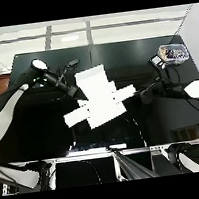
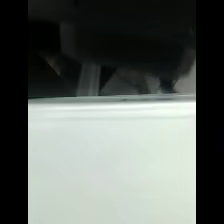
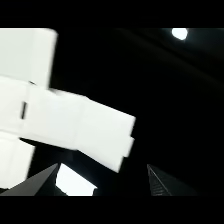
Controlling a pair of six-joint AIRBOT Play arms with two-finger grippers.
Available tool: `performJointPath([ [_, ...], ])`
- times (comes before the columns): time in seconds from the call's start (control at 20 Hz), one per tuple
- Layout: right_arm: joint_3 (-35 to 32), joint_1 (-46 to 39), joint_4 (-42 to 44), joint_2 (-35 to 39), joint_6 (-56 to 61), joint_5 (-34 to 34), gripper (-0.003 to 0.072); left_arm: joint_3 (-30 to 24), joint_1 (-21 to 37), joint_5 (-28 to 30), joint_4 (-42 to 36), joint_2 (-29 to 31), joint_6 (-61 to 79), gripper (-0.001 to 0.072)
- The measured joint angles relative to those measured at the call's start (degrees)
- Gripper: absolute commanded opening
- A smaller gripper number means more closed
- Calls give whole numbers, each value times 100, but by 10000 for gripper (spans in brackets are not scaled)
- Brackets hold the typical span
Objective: Fold the box and place the chain.
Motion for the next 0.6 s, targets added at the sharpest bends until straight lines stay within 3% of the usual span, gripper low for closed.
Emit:
performJointPath([
  [0.3, 245, -238, -332, 17, 44, 341, 631, -1827, -691, 1862, -203, 1834, 2509, 26],
  [0.6, 227, -260, -149, 11, -455, 579, 631, -2275, -1554, 3816, 343, 2103, 4107, 29],
])
